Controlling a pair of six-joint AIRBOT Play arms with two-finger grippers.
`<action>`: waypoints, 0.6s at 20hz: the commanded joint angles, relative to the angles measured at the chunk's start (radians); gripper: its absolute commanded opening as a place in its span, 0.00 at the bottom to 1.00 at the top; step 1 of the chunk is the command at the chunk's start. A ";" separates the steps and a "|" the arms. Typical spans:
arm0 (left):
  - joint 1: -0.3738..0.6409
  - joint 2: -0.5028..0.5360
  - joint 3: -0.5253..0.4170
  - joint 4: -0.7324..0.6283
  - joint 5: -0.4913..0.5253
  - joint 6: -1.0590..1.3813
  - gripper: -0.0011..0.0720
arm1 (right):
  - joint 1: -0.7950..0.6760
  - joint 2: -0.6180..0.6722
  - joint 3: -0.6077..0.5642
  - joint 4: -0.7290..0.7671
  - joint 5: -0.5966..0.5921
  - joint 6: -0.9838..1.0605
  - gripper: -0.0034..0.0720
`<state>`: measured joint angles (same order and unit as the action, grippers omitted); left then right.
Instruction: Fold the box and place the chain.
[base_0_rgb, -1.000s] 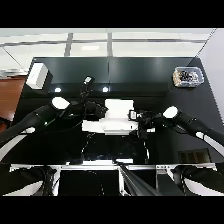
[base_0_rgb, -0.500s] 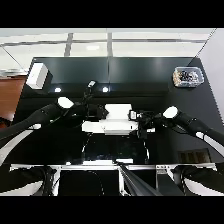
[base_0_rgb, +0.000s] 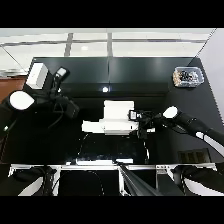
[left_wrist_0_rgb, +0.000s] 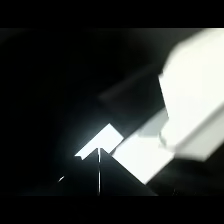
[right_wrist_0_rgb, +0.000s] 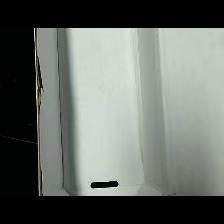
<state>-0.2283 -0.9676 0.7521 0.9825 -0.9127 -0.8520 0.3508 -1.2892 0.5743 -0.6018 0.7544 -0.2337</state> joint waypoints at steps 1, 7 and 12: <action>0.008 0.089 -0.060 0.082 -0.109 0.266 0.09 | 0.000 0.000 0.000 0.000 0.000 0.001 0.35; -0.110 0.051 -0.130 0.103 0.035 0.624 0.99 | 0.000 0.000 0.000 0.000 0.000 0.001 0.35; -0.132 -0.054 -0.122 0.049 0.094 0.637 0.99 | 0.000 0.000 0.000 0.000 0.000 0.001 0.35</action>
<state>-0.3466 -0.9718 0.6315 1.0534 -0.8501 -0.2668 0.3511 -1.2892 0.5743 -0.6018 0.7544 -0.2329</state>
